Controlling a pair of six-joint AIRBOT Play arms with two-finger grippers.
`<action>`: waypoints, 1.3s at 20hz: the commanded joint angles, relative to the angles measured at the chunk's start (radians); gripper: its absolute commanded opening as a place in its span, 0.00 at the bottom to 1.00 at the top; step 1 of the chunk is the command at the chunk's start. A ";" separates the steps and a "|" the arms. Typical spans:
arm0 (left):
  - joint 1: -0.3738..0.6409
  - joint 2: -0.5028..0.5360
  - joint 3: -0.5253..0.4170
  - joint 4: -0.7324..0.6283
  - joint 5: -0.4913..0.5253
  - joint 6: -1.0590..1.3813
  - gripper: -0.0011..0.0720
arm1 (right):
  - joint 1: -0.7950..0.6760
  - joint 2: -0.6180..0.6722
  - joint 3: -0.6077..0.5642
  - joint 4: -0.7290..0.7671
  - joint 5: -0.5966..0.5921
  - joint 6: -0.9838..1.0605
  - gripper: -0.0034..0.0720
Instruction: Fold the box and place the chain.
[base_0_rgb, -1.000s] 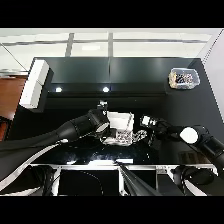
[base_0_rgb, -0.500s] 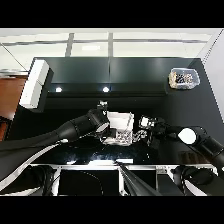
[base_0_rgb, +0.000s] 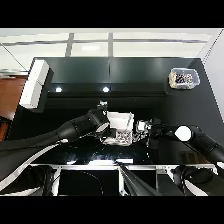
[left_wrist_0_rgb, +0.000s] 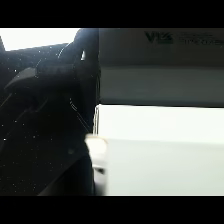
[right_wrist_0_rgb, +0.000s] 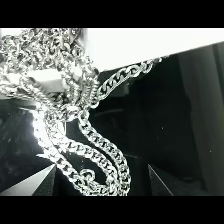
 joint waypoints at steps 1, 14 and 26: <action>0.000 0.000 0.000 0.000 0.001 0.001 0.06 | 0.000 -0.032 0.000 0.069 -0.028 -0.095 0.98; 0.000 0.000 0.000 0.000 0.000 0.001 0.06 | 0.000 -0.077 0.000 0.135 -0.001 -0.157 0.58; 0.000 0.000 0.000 0.000 0.000 0.001 0.06 | -0.001 -0.038 0.015 0.083 0.026 0.003 0.09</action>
